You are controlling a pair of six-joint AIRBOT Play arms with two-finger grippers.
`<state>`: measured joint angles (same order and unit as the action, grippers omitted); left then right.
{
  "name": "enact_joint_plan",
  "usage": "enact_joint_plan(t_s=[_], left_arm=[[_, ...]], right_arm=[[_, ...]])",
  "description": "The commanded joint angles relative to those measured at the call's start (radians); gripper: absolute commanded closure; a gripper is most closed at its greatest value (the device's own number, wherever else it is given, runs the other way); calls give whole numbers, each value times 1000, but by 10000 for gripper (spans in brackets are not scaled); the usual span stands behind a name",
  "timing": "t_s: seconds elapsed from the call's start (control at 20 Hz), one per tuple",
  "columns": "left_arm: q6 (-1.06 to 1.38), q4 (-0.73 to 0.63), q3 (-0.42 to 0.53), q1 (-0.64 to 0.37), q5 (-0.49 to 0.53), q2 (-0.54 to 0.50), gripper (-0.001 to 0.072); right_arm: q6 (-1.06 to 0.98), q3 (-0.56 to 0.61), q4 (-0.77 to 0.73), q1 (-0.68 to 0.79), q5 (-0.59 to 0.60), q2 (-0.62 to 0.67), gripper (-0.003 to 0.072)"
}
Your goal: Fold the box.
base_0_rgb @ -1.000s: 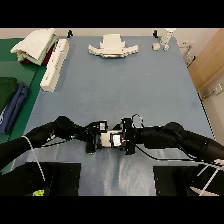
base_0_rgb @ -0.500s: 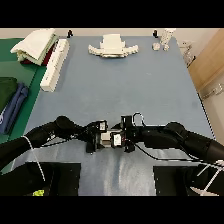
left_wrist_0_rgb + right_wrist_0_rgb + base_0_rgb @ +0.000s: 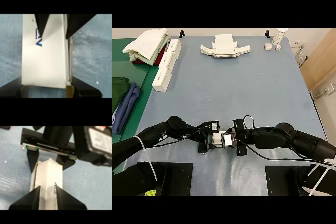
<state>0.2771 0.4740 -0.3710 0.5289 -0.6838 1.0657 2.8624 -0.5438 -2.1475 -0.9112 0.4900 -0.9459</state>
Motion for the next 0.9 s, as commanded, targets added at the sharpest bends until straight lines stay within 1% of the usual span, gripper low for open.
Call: enact_joint_plan(t_s=[0.0,0.25,0.3,0.35,0.4,0.55,0.65,0.75,0.8,0.85], left_arm=[[-1,0,-1,0,1,1,234],[-1,0,-1,0,1,1,234],[-1,0,-1,0,1,1,234],[-1,0,-1,0,1,1,234],[-1,0,-1,0,1,1,234],[-1,0,-1,0,1,1,234],[-1,0,-1,0,1,1,234],[-1,0,-1,0,1,1,234],[-1,0,-1,0,1,1,234],[-1,0,-1,0,1,1,234]], right_arm=[[0,1,-34,-1,42,-6,406],[0,1,-41,-1,53,1,400],[0,0,-41,-1,53,8,368],[-1,0,-41,-1,52,23,284],[-6,0,-42,0,52,43,222],[-93,1,-41,11,50,116,223],[-237,1,-41,26,50,161,230],[-449,8,-72,52,50,174,316],[-516,29,-107,63,43,171,492],[-557,57,-149,68,26,165,686]])
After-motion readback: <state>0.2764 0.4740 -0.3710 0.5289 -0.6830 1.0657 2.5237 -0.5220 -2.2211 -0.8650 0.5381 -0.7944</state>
